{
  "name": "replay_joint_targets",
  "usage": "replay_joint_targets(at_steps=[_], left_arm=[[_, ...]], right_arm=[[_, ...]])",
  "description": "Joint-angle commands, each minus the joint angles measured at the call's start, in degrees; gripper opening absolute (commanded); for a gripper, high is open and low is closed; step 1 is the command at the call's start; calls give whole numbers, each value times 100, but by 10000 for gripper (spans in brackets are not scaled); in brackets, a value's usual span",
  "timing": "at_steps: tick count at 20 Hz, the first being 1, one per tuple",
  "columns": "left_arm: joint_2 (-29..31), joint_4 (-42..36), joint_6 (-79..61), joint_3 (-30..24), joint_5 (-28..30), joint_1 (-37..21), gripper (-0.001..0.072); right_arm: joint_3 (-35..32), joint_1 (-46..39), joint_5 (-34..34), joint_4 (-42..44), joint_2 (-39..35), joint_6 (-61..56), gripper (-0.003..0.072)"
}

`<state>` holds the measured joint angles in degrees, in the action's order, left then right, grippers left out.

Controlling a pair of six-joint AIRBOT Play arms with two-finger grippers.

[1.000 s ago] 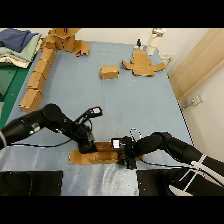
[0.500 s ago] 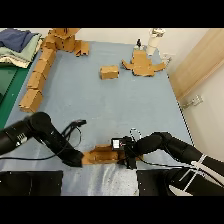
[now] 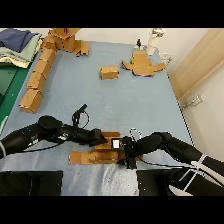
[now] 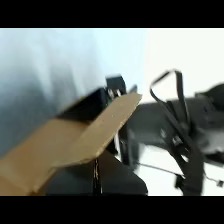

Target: Fold the box.

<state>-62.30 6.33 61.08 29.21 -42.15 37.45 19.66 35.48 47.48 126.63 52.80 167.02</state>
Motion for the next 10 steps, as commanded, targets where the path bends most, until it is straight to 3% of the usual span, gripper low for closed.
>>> replay_joint_targets(at_steps=[1,4,10], left_arm=[[-544,1005,376,341,621,-2,12],[-894,2500,1519,595,444,-2,12],[-942,2535,1453,645,177,0,13]], right_arm=[[2,-4,-2,2,-2,-2,443],[2,-4,0,2,-2,-2,443],[2,-4,-2,2,-2,-2,443]])
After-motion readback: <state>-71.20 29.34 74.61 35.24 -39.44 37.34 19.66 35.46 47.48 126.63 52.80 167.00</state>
